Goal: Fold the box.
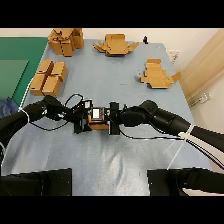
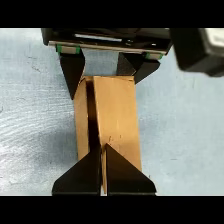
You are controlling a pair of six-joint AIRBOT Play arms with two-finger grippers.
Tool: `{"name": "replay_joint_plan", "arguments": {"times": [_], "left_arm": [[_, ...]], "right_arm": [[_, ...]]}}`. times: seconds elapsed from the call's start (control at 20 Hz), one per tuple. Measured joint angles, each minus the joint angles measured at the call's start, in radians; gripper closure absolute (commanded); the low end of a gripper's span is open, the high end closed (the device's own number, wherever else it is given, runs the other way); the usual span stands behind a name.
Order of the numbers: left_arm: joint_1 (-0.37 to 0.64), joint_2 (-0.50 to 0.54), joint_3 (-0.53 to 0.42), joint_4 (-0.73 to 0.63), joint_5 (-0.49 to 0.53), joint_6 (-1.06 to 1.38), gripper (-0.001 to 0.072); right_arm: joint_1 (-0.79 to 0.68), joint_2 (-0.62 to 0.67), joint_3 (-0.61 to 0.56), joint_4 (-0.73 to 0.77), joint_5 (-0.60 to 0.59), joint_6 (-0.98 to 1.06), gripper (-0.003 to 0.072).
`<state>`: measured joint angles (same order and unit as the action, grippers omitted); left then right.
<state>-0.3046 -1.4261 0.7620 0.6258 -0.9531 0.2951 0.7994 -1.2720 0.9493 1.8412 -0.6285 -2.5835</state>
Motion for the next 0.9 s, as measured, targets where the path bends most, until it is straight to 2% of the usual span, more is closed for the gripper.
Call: {"name": "replay_joint_plan", "arguments": {"times": [0.2, 0.25, 0.3, 0.35, 0.9], "left_arm": [[0.0, 0.0, 0.0, 0.0, -0.003, 0.0, 0.0542], [0.0, 0.0, 0.0, 0.0, -0.004, 0.0, 0.0542], [0.0, 0.0, 0.0, 0.0, -0.004, 0.0, 0.0542], [0.0, 0.0, 0.0, 0.0, -0.004, 0.0, 0.0542], [0.0, 0.0, 0.0, -0.001, -0.001, -0.002, 0.0542]], "right_arm": [[0.0, -0.017, 0.0, 0.018, -0.037, 0.001, 0.0658], [0.0, -0.019, 0.0, 0.021, -0.042, 0.001, 0.0633], [-0.002, -0.02, 0.0, 0.029, -0.052, 0.002, 0.0483], [-0.002, -0.021, -0.002, 0.032, -0.074, 0.002, 0.0448], [0.0, -0.013, -0.002, 0.062, -0.081, 0.002, 0.0465]]}}
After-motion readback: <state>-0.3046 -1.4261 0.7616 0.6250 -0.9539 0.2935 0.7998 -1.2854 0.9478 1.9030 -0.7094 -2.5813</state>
